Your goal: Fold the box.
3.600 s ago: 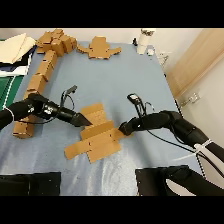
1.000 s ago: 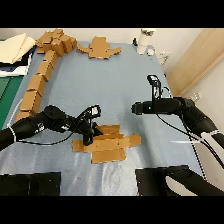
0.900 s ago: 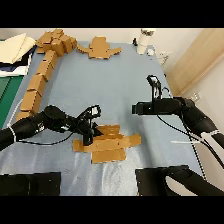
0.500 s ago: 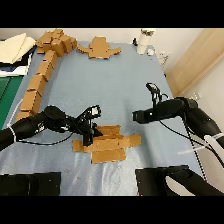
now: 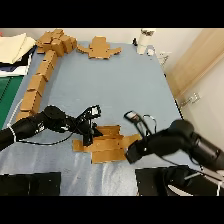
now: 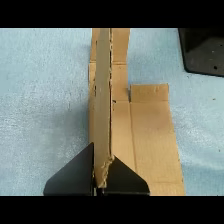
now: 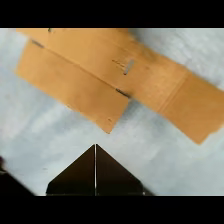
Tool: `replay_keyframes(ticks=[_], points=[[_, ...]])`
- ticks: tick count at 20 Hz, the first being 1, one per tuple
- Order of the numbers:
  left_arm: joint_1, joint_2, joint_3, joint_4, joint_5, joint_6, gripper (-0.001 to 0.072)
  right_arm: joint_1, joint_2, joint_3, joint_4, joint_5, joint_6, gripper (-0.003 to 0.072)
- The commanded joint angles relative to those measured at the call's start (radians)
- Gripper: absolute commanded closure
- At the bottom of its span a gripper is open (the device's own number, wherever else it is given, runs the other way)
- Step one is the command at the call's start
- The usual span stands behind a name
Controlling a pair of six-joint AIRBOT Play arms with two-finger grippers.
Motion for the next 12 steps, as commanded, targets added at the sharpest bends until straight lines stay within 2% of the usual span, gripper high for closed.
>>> replay_keyframes(ticks=[1, 3, 4, 5, 6, 12], points=[[0.0, 0.0, 0.0, 0.0, 0.001, 0.0, 0.0696, 0.345, 0.056, -0.092, -0.336, 0.183, 0.023, 0.0683], [0.0, 0.0, 0.0, 0.0, 0.001, 0.0, 0.0696, 0.513, 0.037, -0.143, -0.483, 0.261, 0.022, 0.0681], [0.0, 0.0, 0.0, 0.0, 0.001, 0.0, 0.0697, 0.58, 0.014, -0.163, -0.543, 0.281, 0.022, 0.0616], [0.0, 0.0, 0.0, 0.0, 0.0, 0.0, 0.0697, 0.619, -0.014, -0.172, -0.574, 0.292, 0.022, 0.0345], [0.0, 0.0, 0.0, 0.0, 0.001, 0.0, 0.0696, 0.638, -0.045, -0.174, -0.588, 0.303, 0.022, 0.0177], [0.0, 0.0, 0.0, 0.0, 0.001, 0.0, 0.0697, 0.641, -0.195, -0.173, -0.684, 0.365, 0.022, 0.0171]])
